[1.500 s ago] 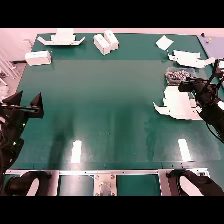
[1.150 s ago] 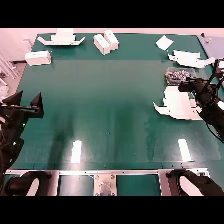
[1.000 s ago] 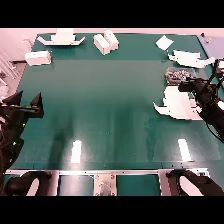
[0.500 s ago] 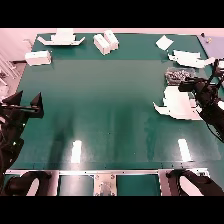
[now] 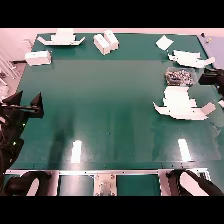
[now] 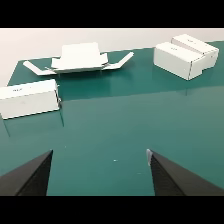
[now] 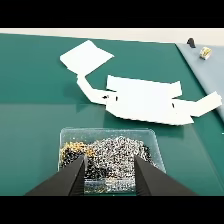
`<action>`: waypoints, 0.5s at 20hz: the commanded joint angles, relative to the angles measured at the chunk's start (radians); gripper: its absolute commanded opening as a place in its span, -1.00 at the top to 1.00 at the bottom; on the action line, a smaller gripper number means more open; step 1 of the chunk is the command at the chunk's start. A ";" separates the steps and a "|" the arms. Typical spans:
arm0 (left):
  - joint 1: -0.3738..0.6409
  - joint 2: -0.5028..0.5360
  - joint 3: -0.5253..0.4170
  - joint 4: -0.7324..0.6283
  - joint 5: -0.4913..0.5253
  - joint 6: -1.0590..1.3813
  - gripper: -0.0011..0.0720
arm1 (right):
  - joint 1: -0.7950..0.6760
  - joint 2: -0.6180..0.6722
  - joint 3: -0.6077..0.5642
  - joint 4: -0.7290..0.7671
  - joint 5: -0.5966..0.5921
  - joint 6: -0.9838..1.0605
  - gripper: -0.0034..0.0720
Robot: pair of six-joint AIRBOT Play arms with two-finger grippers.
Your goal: Fold the box and place the chain.
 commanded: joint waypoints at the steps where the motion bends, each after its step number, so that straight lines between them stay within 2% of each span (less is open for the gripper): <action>1: 0.000 0.000 0.001 0.000 0.000 0.000 -0.97 | -0.172 -0.124 0.122 -0.319 0.335 0.336 -0.06; 3: 0.000 0.000 0.001 0.000 0.000 0.000 -0.97 | -0.227 -0.230 0.243 -0.600 0.511 0.546 -0.09; 5: 0.000 0.000 0.001 0.000 0.000 0.000 -0.97 | -0.256 -0.324 0.367 -0.761 0.676 0.640 -0.09; 10: 0.000 0.000 0.001 0.000 -0.003 -0.003 -0.97 | -0.325 -0.513 0.661 -0.896 1.040 0.708 -0.09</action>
